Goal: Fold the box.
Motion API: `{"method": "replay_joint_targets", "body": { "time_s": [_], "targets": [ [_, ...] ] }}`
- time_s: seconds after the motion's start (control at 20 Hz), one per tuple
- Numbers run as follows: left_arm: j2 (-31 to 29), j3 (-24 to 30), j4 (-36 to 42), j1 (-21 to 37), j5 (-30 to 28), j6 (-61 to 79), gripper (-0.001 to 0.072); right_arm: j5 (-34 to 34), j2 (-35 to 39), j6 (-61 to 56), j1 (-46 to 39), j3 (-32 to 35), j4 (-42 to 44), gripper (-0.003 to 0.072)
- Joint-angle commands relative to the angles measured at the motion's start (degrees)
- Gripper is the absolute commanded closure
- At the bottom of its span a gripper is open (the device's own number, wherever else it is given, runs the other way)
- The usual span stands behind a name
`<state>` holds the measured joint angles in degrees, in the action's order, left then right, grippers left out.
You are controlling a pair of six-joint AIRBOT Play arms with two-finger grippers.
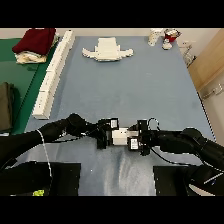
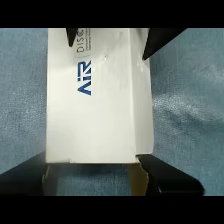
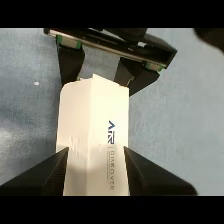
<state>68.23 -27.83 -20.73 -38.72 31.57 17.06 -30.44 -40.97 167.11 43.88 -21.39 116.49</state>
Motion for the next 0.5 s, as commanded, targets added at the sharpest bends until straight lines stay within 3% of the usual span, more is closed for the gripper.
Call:
{"method": "replay_joint_targets", "body": {
  "time_s": [0.0, 0.45],
  "targets": [
    [-0.04, 0.0, -0.04, 0.0, -0.02, 0.02, 0.0185, 0.72, 1.42, -0.39, 0.17, -0.09, -0.72, 0.0175],
    [-0.04, 0.0, -0.04, 0.0, -0.02, 0.02, 0.0185, 1.95, 2.12, -0.61, 0.2, -1.66, -0.79, 0.0175]
  ]
}}
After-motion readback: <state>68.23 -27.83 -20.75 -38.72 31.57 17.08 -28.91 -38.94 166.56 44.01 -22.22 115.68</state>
